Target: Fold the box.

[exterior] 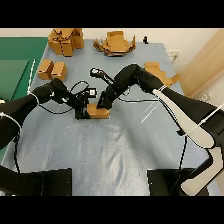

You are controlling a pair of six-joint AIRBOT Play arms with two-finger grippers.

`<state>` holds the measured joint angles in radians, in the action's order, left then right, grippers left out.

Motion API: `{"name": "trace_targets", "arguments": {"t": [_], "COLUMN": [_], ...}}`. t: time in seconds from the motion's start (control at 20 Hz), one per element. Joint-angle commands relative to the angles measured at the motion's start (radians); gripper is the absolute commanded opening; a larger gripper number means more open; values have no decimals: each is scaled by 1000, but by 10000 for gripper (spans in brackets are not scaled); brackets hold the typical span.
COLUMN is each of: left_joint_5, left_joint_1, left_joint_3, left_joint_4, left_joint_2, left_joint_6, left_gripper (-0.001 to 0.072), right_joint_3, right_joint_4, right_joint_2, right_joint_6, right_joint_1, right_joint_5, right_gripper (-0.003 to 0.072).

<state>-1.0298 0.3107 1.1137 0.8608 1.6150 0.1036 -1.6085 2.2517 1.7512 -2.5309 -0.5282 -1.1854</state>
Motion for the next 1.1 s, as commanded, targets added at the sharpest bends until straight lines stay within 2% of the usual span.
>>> {"name": "trace_targets", "arguments": {"t": [0.0, 0.1, 0.15, 0.3, 0.4, 0.45, 0.55, 0.75, 1.05], "left_joint_5": [2, 2, 3, 2, 2, 2, 2, 8, 7], "left_joint_1": [-1, -1, -1, -1, -1, -1, -1, -1, -1], "left_joint_3": [0, 0, 0, 0, 0, 0, 0, 0, 0], "left_joint_4": [1, 1, 1, 1, 0, 0, 0, 0, 0], "left_joint_2": [0, 0, 0, 0, 0, 0, 0, 1, 13], "left_joint_6": [0, 0, 0, 0, 0, 0, 0, 0, 0], "left_gripper": [105, 105, 105, 105, 105, 105, 105, 105, 105], "right_joint_3": [43, 89, 126, 248, 296, 299, 299, 299, 299], "right_joint_4": [35, 73, 121, 237, 282, 274, 240, 216, 174], "right_joint_2": [-19, -42, -62, -141, -174, -175, -166, -160, -148], "right_joint_6": [-28, -39, -73, -166, -222, -245, -310, -444, -448], "right_joint_1": [1, 10, 18, 54, 71, 71, 58, 48, 48], "right_joint_5": [37, 61, 85, 206, 213, 195, 187, 217, 290], "right_gripper": [215, 200, 168, 167, 167, 171, 360, 361, 341]}}
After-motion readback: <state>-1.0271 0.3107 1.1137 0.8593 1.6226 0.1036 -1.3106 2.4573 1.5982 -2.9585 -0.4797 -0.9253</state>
